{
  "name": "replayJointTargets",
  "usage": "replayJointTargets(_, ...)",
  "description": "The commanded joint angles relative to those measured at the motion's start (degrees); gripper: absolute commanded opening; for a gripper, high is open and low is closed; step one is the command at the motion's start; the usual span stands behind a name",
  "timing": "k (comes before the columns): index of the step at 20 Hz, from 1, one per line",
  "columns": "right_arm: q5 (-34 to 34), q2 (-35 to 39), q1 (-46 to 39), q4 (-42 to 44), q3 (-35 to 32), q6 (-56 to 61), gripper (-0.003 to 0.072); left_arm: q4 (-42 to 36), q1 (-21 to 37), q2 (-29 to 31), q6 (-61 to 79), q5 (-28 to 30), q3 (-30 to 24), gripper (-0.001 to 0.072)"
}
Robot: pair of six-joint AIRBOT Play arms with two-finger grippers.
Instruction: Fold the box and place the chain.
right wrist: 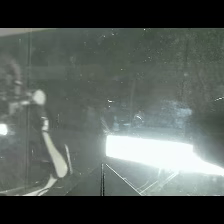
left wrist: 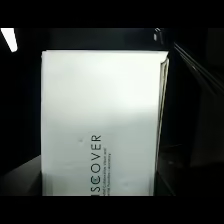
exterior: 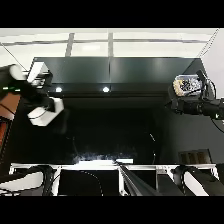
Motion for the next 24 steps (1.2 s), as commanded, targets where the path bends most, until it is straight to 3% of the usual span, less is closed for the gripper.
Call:
replayJointTargets(1, -0.04, 0.04, 0.0, -0.31, 0.02, 0.02, 0.0006, 1.07, 13.6, 1.16, 2.34, 1.75, -0.22, 0.0164)
replayJointTargets(5, -0.02, 0.04, 0.0, -0.31, 0.02, 0.2, 0.0007, 0.59, 19.17, 1.11, 3.45, 18.8, -0.22, 0.0166)
replayJointTargets(8, -0.13, 0.04, 0.0, -0.31, 0.02, 0.44, 0.0007, -3.39, 17.73, -0.13, 8.13, 30.58, -0.22, 0.0185)
replayJointTargets(10, -0.17, 0.04, 0.0, -0.28, 0.02, 0.66, 0.0007, -3.74, 16.17, -1.99, 9.4, 34.93, -0.17, 0.0184)
replayJointTargets(17, -0.15, 0.04, 0.0, 0.63, 0.02, 1.27, 0.0007, -7.28, 13.77, -10.93, 10.86, 34.25, 6.82, 0.0182)
replayJointTargets(22, -0.15, 0.04, 0.0, 0.59, 0.02, 1.29, 0.0007, -7.78, 13.49, -13.11, 12.33, 33.88, 7.69, 0.0185)
replayJointTargets(23, -0.13, 0.04, 0.0, 0.61, 0.02, 1.29, 0.0007, -7.78, 13.49, -13.07, 12.33, 33.33, 7.72, 0.0302)
replayJointTargets(24, -0.13, 0.04, 0.0, 0.61, 0.02, 1.29, 0.0007, -7.74, 13.42, -12.87, 12.33, 32.65, 7.8, 0.072)
